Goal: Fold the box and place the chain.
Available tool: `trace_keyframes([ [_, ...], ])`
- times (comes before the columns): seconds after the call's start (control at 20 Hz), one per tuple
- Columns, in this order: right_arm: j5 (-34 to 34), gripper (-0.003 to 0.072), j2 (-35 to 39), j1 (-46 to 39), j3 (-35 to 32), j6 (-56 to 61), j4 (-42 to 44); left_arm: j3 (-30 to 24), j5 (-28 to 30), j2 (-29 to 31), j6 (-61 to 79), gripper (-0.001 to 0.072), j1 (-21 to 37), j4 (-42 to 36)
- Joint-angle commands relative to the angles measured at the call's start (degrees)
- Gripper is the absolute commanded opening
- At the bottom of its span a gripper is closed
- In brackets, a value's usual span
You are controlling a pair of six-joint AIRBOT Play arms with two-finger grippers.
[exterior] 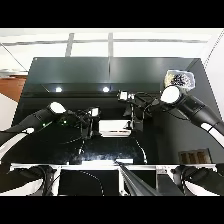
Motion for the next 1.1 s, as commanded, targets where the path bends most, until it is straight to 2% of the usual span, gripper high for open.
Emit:
trace_keyframes([
  [0.0, -1.4, 0.0697, 0.0, 0.9, 0.0, 0.5, -1.7, 0.0, 0.0, 0.0, 0.0, 0.0401, 0.0, 0.0],
  [0.2, -1.4, 0.068, 0.0, 0.9, 0.0, 1.1, -1.7, 0.0, 0.0, 0.0, 0.0, 0.0401, 0.0, 0.0],
  [0.25, -1.3, 0.0529, 0.0, 0.9, 0.0, 1.1, -1.7, 0.0, 0.0, 0.0, 0.0, 0.0401, 0.0, 0.0],
  [0.3, -1.3, 0.0472, 0.0, 0.9, 0.0, 1.1, -1.7, 0.0, 0.0, 0.0, 0.0, 0.0401, 0.0, 0.0],
  [1.0, -0.5, 0.0468, 0.0, 0.9, 0.0, 1.8, -1.2, 0.0, 0.0, 0.0, 0.0, 0.0401, 0.0, 0.0],
  [1.05, -0.4, 0.0371, 0.0, 0.9, 0.0, 2.2, -1.3, 0.0, 0.0, 0.0, 0.0, 0.0401, 0.0, 0.0],
])
